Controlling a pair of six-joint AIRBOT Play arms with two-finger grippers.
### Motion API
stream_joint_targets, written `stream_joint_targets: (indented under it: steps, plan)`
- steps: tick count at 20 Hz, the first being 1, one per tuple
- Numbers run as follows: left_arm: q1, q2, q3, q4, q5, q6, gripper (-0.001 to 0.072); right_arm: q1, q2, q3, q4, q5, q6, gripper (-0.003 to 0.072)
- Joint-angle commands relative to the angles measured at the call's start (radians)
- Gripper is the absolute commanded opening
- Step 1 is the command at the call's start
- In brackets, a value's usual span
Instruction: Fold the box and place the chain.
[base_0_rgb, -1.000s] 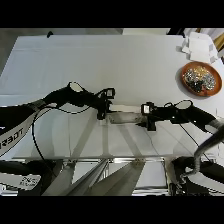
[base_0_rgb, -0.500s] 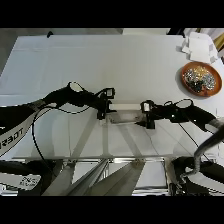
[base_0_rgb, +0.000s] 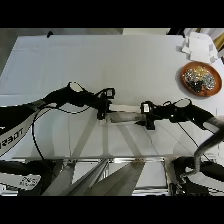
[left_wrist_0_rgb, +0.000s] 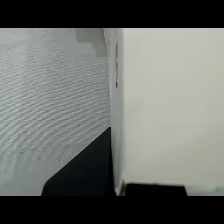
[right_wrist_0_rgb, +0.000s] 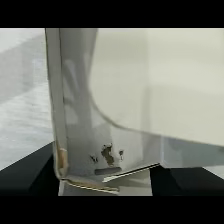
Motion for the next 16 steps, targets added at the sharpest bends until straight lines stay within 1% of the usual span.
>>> stream_joint_targets:
  steps: [1, 5, 16]
  plan:
    - [0.0, 0.001, 0.001, 0.0, 0.001, 0.0, 0.0011, 0.0, -0.014, 0.0, -0.008, -0.014, -0.002, 0.0424]
    - [0.0, 0.001, 0.001, 0.0, 0.001, 0.0, 0.0011, 0.0, -0.015, 0.0, -0.008, 0.01, 0.013, 0.0416]
    - [0.0, 0.001, 0.001, 0.0, 0.001, 0.0, 0.0011, 0.0, -0.025, 0.0, -0.016, -0.002, 0.021, 0.0406]
